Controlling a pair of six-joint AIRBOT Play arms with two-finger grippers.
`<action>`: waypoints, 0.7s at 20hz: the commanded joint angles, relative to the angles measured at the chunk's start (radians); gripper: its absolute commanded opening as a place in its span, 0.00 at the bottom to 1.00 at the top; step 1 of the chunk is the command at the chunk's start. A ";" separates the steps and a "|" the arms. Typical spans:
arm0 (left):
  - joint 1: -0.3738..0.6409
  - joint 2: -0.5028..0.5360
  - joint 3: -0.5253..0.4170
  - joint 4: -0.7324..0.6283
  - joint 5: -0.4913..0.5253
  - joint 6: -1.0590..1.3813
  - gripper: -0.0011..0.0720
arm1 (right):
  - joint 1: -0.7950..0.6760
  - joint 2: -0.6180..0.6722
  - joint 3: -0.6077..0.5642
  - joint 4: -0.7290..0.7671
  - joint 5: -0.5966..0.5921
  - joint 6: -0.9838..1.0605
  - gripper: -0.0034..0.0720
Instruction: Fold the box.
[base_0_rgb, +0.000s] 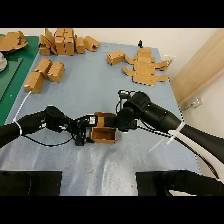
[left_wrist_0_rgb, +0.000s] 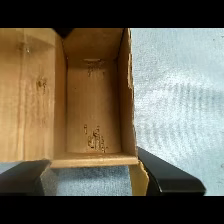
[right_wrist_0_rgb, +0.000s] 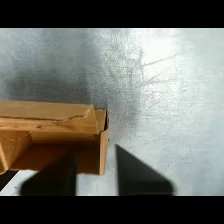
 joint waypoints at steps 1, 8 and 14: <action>0.001 -0.001 0.001 0.000 0.001 0.000 0.53 | 0.001 0.064 0.002 0.000 -0.076 0.025 0.05; 0.001 -0.001 0.001 0.000 0.001 0.000 0.53 | -0.270 0.147 -0.166 0.269 0.141 -0.275 0.04; 0.001 -0.001 0.001 0.000 0.001 0.000 0.53 | -0.676 -0.085 -0.237 1.037 0.235 -1.157 0.04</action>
